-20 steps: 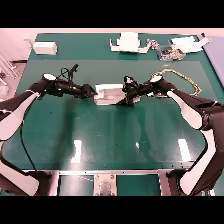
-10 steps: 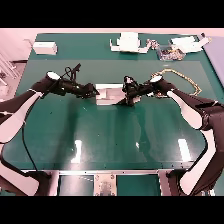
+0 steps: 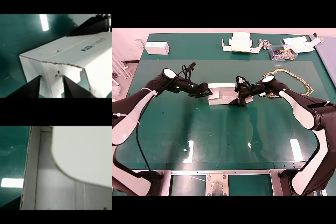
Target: Fold the box and place the chain.
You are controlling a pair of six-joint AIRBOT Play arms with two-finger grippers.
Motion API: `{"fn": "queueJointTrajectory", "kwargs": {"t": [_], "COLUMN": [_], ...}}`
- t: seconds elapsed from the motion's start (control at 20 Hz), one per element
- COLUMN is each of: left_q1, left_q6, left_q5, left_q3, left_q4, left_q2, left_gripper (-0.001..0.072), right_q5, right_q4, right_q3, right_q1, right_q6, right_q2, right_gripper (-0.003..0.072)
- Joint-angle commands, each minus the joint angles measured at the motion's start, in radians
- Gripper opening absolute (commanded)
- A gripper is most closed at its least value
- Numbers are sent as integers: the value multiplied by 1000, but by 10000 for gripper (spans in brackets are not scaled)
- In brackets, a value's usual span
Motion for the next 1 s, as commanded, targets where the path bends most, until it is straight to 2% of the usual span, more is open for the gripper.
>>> {"fn": "queueJointTrajectory", "kwargs": {"t": [0.0,0.95], "left_q1": [-16,-77], "left_q6": [-58,-164], "left_q5": [5,49], "left_q3": [19,43], "left_q4": [77,252], "left_q2": [-1,-1], "left_gripper": [357,358], "right_q5": [1,1], "right_q4": [2,2], "right_q3": [0,0], "right_q1": [0,0], "right_q6": [0,0], "right_q2": [0,0], "right_gripper": [592,592]}}
